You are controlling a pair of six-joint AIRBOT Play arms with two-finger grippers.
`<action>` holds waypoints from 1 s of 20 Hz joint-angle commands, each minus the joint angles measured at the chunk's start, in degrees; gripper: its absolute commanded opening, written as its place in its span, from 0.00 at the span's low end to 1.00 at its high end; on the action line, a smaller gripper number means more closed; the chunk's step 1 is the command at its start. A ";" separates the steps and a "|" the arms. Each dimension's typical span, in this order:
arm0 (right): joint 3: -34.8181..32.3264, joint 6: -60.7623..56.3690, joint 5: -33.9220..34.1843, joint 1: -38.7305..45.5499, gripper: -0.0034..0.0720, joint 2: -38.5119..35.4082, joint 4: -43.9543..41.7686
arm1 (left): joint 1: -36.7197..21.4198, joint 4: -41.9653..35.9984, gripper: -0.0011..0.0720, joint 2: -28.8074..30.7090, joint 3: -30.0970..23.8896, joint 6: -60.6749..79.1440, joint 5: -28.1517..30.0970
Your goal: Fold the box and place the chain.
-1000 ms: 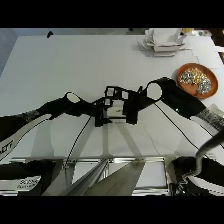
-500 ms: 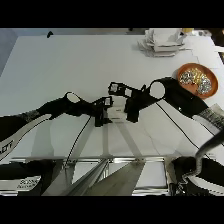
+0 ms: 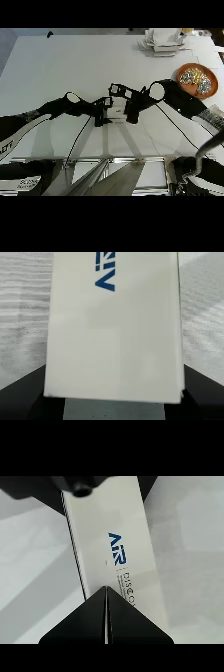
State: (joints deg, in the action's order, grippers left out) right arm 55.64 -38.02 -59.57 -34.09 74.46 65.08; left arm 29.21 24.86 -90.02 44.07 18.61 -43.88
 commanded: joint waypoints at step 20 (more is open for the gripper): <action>-4.59 1.01 10.16 -0.20 0.07 -3.61 -13.22 | -0.07 -0.17 0.23 -0.02 0.00 -0.22 -0.11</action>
State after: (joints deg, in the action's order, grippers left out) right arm 51.05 -37.45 -52.71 -34.59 71.13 57.43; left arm 29.17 24.32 -90.04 44.07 18.02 -44.01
